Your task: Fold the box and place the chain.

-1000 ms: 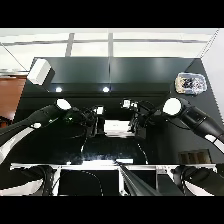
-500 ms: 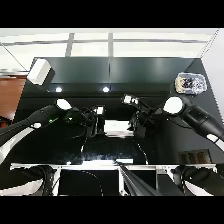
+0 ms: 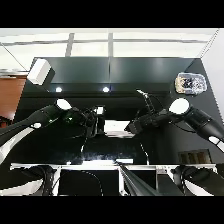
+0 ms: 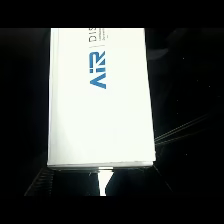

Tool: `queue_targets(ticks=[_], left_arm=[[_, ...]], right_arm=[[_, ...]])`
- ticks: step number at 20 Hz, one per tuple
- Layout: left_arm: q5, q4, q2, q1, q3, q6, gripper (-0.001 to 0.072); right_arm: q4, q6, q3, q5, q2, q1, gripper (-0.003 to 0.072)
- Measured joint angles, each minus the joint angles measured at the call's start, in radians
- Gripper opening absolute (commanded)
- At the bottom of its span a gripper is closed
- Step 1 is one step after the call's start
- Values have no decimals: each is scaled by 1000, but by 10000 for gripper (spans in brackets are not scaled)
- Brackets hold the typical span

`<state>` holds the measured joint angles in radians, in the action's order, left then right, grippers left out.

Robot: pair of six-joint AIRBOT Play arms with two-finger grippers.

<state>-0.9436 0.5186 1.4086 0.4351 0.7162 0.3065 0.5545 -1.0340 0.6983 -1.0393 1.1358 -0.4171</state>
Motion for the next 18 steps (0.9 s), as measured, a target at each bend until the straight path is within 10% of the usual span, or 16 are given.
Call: queue_targets(ticks=[18], left_arm=[[0, -2, 0, 0, 0, -3, 484]], right_arm=[[-72, -10, -14, 61, 113, 31, 7]])
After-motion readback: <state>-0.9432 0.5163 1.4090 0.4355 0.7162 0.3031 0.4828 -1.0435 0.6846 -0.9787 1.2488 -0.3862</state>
